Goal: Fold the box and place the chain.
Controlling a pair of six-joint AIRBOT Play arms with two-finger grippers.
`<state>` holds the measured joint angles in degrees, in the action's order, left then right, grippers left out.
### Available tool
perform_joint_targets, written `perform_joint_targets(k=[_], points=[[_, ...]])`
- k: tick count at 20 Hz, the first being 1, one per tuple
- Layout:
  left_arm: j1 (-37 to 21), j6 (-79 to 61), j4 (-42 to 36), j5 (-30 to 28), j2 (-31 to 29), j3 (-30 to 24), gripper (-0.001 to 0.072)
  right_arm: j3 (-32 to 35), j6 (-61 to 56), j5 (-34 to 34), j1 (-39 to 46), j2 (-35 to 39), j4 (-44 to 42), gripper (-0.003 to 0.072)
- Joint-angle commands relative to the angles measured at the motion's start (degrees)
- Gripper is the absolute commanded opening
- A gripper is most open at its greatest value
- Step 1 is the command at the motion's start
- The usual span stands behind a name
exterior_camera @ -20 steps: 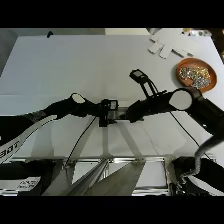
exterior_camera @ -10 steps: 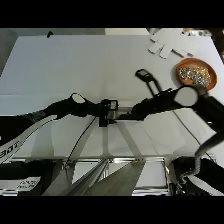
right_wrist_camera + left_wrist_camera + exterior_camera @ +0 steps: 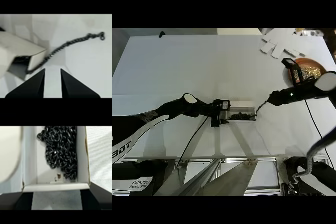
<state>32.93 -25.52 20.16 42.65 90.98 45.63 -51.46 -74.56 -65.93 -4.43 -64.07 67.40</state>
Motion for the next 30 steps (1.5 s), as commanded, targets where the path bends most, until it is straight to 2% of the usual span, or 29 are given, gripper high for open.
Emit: perform_joint_targets(k=[1,3,5,7,8,15,16,17,19,21,24,25,27,30], points=[[0.02,0.0,0.02,0.0,0.02,0.04,0.0274,-3.82,-0.57,2.51,1.53,-11.61,3.37,0.0263],[0.02,0.0,0.02,0.0,0.02,0.04,0.0274,-5.35,-0.57,4.79,1.51,-16.04,4.61,0.0279],[0.02,-0.02,0.02,0.0,0.02,0.04,0.0274,-5.6,-1.33,6.97,1.51,-17.81,8.41,0.0326],[0.02,0.0,0.02,0.0,0.02,0.04,0.0274,-5.62,-5.99,7.76,1.53,-19.12,13.09,0.0444],[0.02,0.0,0.02,0.0,0.02,0.04,0.0274,-5.62,-6.88,7.93,1.51,-19.93,14.14,0.0464],[0.02,0.0,0.02,0.0,0.02,0.04,0.0274,-5.62,-7.08,12.24,-1.84,-21.68,14.73,0.045],[0.02,-0.02,0.02,0.0,0.02,0.04,0.0274,-5.62,-7.13,12.61,-1.95,-21.68,14.71,0.0407],[0.02,0.0,0.02,0.0,0.02,0.04,0.0274,-5.62,-7.78,12.55,-1.95,-21.68,14.93,0.0405],[0.02,0.0,0.02,0.0,0.02,0.04,0.0274,-5.62,-8.0,12.0,-1.95,-21.79,15.37,0.0346],[0.02,-0.02,0.02,0.0,0.02,0.04,0.0274,-5.62,-8.17,11.28,-1.95,-21.99,15.34,0.0342],[0.02,-0.02,0.02,0.0,0.02,0.04,0.0274,-5.62,-8.15,9.62,-1.95,-22.71,15.32,0.0178],[0.02,0.0,0.02,0.0,0.02,0.04,0.0274,-5.62,-8.15,9.25,-1.95,-22.91,15.32,0.0173],[0.02,0.0,0.02,0.0,0.02,0.04,0.0274,-5.62,-8.11,9.16,-1.95,-23.02,15.34,0.0015],[0.02,0.0,0.02,0.0,0.02,0.04,0.0274,-5.62,-7.91,9.16,-1.95,-22.69,15.34,0.0014]])
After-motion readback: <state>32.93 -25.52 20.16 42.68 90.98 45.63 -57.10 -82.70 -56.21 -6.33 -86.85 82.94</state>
